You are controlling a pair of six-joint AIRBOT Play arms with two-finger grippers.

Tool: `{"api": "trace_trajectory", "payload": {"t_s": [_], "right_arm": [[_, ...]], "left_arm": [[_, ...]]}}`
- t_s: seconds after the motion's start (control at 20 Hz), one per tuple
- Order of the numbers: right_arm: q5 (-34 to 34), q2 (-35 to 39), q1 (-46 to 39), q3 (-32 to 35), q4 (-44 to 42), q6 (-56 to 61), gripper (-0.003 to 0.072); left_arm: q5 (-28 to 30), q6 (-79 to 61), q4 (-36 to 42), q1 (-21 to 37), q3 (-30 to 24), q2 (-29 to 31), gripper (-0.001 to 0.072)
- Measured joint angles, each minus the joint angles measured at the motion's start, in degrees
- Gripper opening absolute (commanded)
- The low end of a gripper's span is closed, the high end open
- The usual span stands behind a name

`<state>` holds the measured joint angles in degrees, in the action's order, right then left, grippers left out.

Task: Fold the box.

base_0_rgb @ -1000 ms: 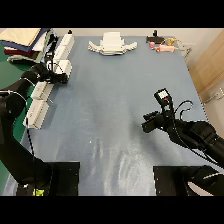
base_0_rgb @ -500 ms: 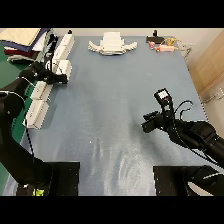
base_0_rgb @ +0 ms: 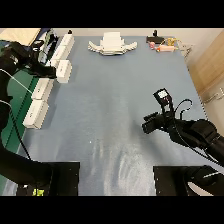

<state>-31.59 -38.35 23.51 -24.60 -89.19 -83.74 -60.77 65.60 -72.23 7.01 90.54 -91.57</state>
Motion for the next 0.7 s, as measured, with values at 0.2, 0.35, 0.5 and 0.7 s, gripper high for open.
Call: {"api": "trace_trajectory", "payload": {"t_s": [0.2,0.35,0.5,0.7], "right_arm": [[-4.3,-3.1,0.0,-6.8,-1.1,2.7,0.0005],[-9.8,-9.3,0.0,-15.2,-2.8,4.5,0.0006],[-17.0,-16.5,0.1,-23.3,-6.3,5.2,0.0006],[-23.1,-22.9,0.1,-29.2,-12.3,5.6,0.0006]], "left_arm": [[-7.8,0.0,4.4,-0.3,1.3,4.9,0.0012],[-12.3,-0.1,6.6,-2.6,-0.5,9.4,0.0011],[-13.6,-0.1,7.4,-7.4,-7.0,16.3,0.0011],[-10.3,1.7,7.7,-15.1,-20.8,27.5,0.0012]]}}
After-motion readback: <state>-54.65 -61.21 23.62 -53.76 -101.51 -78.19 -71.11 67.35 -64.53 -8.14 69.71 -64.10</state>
